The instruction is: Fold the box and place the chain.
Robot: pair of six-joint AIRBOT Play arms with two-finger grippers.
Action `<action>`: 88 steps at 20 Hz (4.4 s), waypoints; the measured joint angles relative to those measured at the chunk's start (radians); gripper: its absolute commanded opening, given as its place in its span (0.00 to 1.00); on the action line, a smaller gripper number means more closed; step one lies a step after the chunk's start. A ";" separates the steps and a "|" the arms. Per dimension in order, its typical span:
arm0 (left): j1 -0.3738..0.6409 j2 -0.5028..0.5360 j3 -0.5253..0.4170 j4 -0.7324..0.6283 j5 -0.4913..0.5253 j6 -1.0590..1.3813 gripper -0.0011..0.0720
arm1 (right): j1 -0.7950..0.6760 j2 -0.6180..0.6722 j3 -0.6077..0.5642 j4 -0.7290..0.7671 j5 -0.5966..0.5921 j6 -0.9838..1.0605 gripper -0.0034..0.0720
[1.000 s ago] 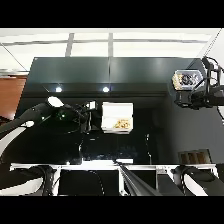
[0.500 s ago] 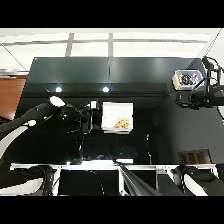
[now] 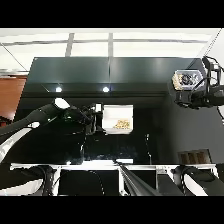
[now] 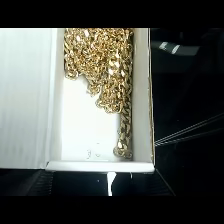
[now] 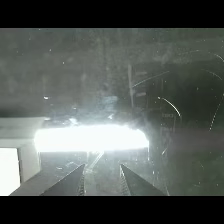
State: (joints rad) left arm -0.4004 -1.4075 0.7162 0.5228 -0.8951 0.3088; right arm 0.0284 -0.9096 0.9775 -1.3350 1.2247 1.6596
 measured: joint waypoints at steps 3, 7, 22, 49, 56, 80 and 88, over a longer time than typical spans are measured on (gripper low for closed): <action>-0.004 0.000 0.000 0.000 -0.002 -0.001 0.65 | 0.013 0.000 -0.009 -0.002 -0.014 -0.019 0.40; -0.006 0.000 0.000 0.000 -0.001 -0.001 0.65 | 0.081 -0.006 -0.074 0.045 -0.106 -0.039 0.40; -0.006 0.000 0.000 -0.001 -0.002 -0.002 0.65 | 0.340 -0.281 -0.106 0.438 -0.520 -0.629 0.99; -0.006 0.000 0.000 -0.006 -0.003 -0.002 0.65 | 0.444 -0.311 -0.080 0.463 -0.245 -1.263 0.68; -0.006 0.000 0.000 -0.006 -0.003 -0.005 0.65 | 0.453 -0.314 -0.085 0.462 -0.255 -1.266 0.31; -0.006 0.000 0.000 -0.005 -0.003 -0.002 0.65 | 0.453 -0.315 -0.098 0.441 -0.215 -1.267 0.42; -0.006 0.000 0.000 -0.004 -0.004 -0.002 0.65 | 0.453 -0.315 -0.100 0.441 -0.204 -1.267 0.55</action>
State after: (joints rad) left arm -0.4061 -1.4075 0.7162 0.5186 -0.8989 0.3073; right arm 0.4812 -1.2247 0.8780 -0.8944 1.0203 0.3927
